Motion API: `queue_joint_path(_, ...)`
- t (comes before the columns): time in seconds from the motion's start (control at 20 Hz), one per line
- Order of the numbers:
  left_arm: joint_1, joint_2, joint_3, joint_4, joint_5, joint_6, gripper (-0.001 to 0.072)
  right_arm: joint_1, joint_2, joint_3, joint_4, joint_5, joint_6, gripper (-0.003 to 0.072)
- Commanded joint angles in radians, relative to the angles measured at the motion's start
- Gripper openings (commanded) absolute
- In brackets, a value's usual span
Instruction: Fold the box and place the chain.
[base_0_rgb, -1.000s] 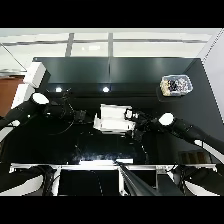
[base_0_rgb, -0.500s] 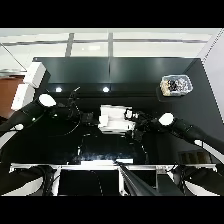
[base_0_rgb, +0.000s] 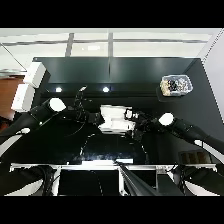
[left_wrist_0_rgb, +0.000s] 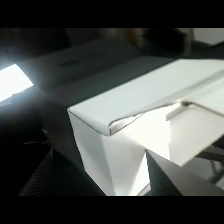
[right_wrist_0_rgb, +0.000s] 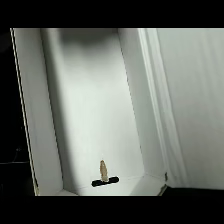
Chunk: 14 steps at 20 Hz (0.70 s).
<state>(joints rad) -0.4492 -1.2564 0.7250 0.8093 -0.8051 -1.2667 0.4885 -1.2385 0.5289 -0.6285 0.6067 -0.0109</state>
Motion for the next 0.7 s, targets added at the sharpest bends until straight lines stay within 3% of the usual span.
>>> queue_joint_path(0.0, -0.032, 0.001, 0.014, 0.076, 0.039, -0.07, 0.0708, 0.001, 0.0, 0.0, 0.0, -0.001, 0.0, 0.0181)
queue_joint_path(0.15, -0.031, 0.001, 0.019, 0.076, 0.039, -0.071, 0.0708, 0.001, 0.0, 0.0, 0.0, -0.001, 0.0, 0.016)
queue_joint_path(0.2, -0.031, 0.001, 0.019, 0.073, 0.037, -0.07, 0.0708, 0.001, 0.0, 0.0, 0.0, -0.001, 0.001, 0.0026)
queue_joint_path(0.5, -0.038, 0.001, 0.019, 0.075, 0.006, -0.11, 0.0698, 0.001, 0.0, 0.0, 0.0, -0.001, 0.0, 0.003)
queue_joint_path(0.65, -0.079, 0.001, 0.035, 0.163, 0.02, -0.204, 0.0687, 0.001, 0.0, 0.0, 0.0, -0.001, 0.0, 0.003)
